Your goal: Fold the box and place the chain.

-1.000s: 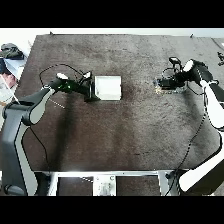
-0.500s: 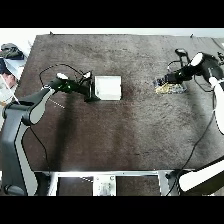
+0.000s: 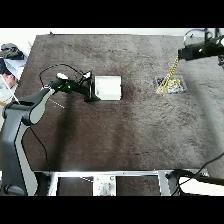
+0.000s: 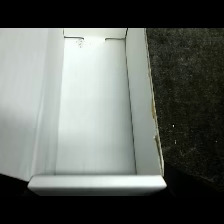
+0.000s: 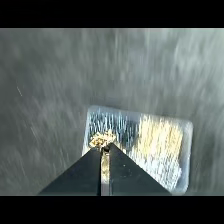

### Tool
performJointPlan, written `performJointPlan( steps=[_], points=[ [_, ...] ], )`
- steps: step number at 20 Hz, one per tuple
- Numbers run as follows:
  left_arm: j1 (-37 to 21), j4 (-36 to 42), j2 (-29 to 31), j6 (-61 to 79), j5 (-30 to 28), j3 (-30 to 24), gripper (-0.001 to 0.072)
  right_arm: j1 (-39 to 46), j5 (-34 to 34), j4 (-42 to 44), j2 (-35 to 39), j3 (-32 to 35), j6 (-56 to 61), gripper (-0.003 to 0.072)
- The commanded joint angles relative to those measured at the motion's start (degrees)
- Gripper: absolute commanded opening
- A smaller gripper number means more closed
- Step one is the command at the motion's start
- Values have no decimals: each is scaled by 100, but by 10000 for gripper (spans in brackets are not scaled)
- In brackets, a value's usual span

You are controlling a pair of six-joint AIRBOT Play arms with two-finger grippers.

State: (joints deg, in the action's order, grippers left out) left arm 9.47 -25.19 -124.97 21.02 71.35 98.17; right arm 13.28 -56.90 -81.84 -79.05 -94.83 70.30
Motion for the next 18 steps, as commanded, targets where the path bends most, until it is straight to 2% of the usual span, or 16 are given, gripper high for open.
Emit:
performJointPlan(
  steps=[1,7,14,18],
  points=[
    [0,-2,-4,0,0,-2,515,-304,516,26,678,-7,-26,-12],
    [0,-2,-4,0,-2,-2,515,-931,719,184,1333,-4,-103,-12],
    [0,-2,-4,0,-2,-2,516,-1362,389,868,1410,-2,-396,-12],
    [0,-2,-4,0,0,-2,515,-1360,-374,920,1379,101,-483,-12]
  ],
)
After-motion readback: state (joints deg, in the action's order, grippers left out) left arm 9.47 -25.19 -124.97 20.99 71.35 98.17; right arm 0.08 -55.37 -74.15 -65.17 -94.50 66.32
